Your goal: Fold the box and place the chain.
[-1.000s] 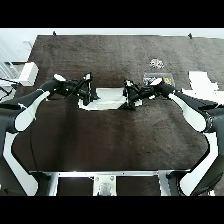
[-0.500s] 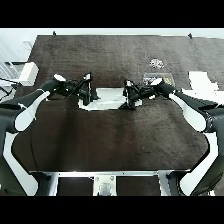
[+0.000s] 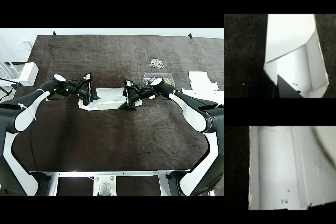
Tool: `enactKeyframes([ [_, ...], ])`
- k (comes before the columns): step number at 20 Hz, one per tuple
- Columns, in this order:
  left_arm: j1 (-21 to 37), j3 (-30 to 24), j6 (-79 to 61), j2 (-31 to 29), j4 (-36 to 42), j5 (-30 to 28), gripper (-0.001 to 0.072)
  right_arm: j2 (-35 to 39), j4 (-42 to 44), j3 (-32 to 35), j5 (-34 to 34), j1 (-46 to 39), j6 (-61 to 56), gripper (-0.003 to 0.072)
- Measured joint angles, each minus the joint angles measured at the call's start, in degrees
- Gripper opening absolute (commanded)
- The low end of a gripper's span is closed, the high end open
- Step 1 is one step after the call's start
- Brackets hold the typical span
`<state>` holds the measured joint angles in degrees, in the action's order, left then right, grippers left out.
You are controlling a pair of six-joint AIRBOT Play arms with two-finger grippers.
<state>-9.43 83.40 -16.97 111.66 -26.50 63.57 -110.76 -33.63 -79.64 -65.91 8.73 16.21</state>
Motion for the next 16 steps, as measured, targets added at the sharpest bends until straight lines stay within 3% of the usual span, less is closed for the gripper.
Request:
enactKeyframes([
  [9, 0.0, 0.0, 0.0, 0.0, 0.0, 0.1, 0.0024, 0.0, 0.0, 0.0, 0.0, 0.0, 0.0, 0.0584],
  [10, 0.0, 0.0, -0.3, 0.0, -0.1, 0.1, 0.0199, 0.0, 0.0, 0.0, 0.0, 0.0, 0.0, 0.0584],
  [11, 0.0, 0.0, -0.8, 0.0, -0.7, 0.3, 0.0329, 0.0, -0.2, 0.0, 0.2, 0.0, 0.0, 0.0584],
  [16, 0.3, 0.0, -2.8, -0.2, -0.9, 0.2, 0.0329, 0.0, -0.1, 0.0, 0.1, 0.0, 0.0, 0.0584],
])
